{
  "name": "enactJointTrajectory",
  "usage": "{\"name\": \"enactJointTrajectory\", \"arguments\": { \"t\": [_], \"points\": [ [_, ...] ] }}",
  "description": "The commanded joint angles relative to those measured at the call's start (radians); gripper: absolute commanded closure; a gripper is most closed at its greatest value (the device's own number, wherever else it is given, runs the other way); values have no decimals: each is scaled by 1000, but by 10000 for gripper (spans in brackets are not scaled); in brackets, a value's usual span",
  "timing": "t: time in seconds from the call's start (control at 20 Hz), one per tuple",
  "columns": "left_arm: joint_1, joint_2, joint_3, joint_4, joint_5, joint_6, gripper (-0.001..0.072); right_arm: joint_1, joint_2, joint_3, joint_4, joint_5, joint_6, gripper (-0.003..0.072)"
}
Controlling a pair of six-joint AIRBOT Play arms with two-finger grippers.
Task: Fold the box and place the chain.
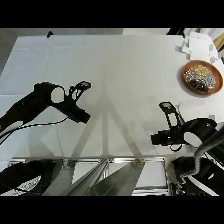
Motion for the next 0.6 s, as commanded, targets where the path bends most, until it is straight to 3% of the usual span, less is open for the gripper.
{"name": "enactJointTrajectory", "arguments": {
  "t": [0.0, 0.1, 0.25, 0.4, 0.55],
  "points": [
    [0, 1, 0, 0, 0, 0, 699, 0, 1, 2, -64, -3, 75, 669],
    [0, 1, 0, 0, 0, 0, 699, -2, 1, 16, -123, 3, 100, 670],
    [0, 1, 0, 0, 0, 0, 699, -103, 3, 89, -250, 113, 53, 674],
    [0, 1, 0, 0, 0, 0, 699, -330, 7, 161, -320, 195, -114, 674],
    [0, 1, 0, 0, 0, 0, 699, -605, 6, 183, -387, 178, -281, 673]
  ]
}}
